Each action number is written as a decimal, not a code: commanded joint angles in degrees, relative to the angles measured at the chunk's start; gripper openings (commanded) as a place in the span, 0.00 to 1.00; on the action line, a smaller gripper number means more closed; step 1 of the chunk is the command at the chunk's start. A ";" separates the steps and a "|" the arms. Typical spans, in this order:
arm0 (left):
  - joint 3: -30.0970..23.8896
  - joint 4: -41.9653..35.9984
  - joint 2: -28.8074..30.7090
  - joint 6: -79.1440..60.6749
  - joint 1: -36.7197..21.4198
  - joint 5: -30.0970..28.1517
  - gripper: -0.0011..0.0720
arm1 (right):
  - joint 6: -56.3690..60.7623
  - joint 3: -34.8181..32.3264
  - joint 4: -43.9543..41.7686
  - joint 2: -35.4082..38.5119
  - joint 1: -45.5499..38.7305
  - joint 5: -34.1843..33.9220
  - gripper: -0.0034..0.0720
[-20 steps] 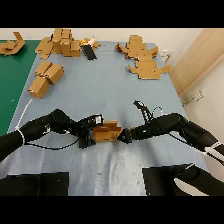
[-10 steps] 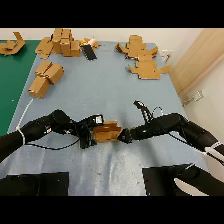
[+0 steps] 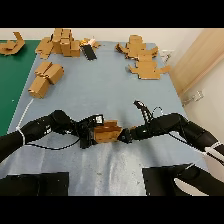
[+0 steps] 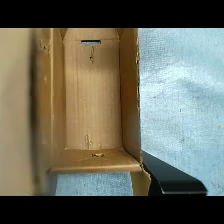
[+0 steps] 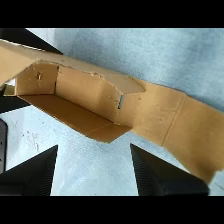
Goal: Fold the box.
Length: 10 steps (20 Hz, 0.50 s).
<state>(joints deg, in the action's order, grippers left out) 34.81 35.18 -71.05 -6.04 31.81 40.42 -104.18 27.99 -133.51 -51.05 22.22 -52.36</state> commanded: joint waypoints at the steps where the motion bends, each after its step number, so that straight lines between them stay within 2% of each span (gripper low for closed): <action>1: 0.00 -0.02 -0.04 -0.11 -0.02 0.00 0.82 | 0.02 -0.02 -0.17 0.04 0.07 0.02 0.98; 10: 0.00 -0.02 -0.04 -0.09 -0.02 0.04 0.82 | 0.26 0.63 -3.43 0.02 4.92 0.85 0.98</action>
<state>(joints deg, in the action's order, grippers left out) 34.81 35.14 -71.05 -6.13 31.81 40.42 -103.98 28.47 -136.44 -51.05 26.06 -52.23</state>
